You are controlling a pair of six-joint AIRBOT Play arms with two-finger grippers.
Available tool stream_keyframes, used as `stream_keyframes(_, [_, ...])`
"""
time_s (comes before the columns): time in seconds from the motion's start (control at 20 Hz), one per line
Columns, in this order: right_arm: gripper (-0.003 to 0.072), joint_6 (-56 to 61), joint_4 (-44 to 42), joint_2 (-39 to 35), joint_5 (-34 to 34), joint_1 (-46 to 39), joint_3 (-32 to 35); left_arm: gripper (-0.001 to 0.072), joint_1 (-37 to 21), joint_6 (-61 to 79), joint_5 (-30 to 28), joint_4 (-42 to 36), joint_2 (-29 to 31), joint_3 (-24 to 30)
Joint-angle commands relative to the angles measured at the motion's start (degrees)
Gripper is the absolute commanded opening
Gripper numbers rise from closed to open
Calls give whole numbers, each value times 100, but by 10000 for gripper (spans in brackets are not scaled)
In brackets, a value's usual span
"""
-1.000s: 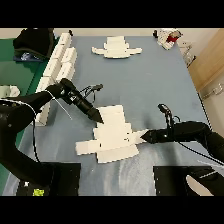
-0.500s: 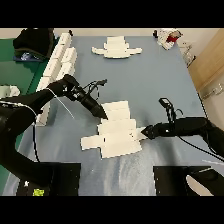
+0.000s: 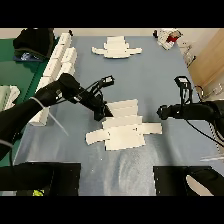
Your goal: Fold the box.
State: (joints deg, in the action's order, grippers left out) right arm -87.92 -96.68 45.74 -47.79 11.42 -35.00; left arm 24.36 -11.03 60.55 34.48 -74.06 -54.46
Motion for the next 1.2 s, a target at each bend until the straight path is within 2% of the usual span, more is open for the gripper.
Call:
stream_keyframes(0.0, [483,660,275,2,-42,0,-111,4,546,1029,-1587,20,933,1023])
stream_keyframes(0.15, [482,752,142,2,-35,0,-111,7,1104,1836,-2664,26,1335,1794])
stream_keyframes(0.25, [483,752,59,2,-20,0,-111,9,1362,2081,-2863,24,1327,2020])
stream_keyframes(0.6, [483,754,-129,2,-26,0,-109,10,1379,1950,-2889,24,1318,2046])
stream_keyframes(0.7, [482,754,-133,2,-28,0,-109,10,1377,1550,-2883,28,1318,2046])
stream_keyframes(0.9, [482,754,-133,2,-28,0,-109,11,1377,1434,-2524,26,1318,2046])
stream_keyframes(1.15, [481,754,-133,2,-68,0,-109,10,1377,1248,-2498,24,1318,2041])
